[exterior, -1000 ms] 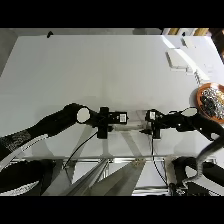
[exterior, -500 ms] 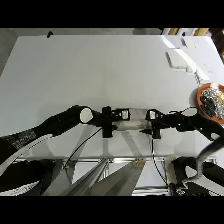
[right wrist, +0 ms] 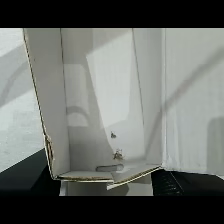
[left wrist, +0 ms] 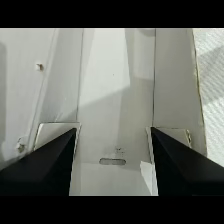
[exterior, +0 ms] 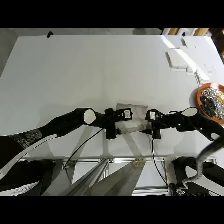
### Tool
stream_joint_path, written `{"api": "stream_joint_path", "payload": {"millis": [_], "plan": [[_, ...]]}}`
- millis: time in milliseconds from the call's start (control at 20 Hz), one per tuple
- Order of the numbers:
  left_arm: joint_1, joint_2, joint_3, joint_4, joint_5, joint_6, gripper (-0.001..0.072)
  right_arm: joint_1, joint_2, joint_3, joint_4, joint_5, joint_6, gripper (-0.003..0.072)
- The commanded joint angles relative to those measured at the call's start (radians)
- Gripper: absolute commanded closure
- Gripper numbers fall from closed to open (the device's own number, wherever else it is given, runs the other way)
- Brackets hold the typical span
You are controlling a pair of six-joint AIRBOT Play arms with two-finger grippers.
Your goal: Fold the box and place the chain.
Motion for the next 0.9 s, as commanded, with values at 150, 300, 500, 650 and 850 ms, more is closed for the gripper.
{"api": "stream_joint_path", "payload": {"millis": [150, 300, 500, 650, 850], "plan": [[0.000, 0.045, 0.000, 0.000, -0.089, -0.006, 0.0161, 0.001, 0.000, 0.000, 0.001, 0.001, 0.004, 0.0279], [0.024, 0.128, 0.000, 0.060, -0.159, -0.087, 0.0493, 0.001, 0.000, 0.000, 0.001, 0.001, 0.004, 0.0279], [0.107, 0.258, 0.000, 0.212, -0.227, -0.360, 0.0636, 0.001, 0.000, 0.000, 0.001, 0.001, 0.004, 0.0279], [0.192, 0.336, -0.001, 0.341, -0.309, -0.706, 0.0704, 0.001, 0.000, 0.000, 0.000, 0.001, 0.004, 0.0279], [0.293, 0.333, -0.032, 0.387, -0.372, -1.209, 0.0707, 0.001, 0.000, 0.000, 0.001, 0.001, 0.004, 0.0279]]}}
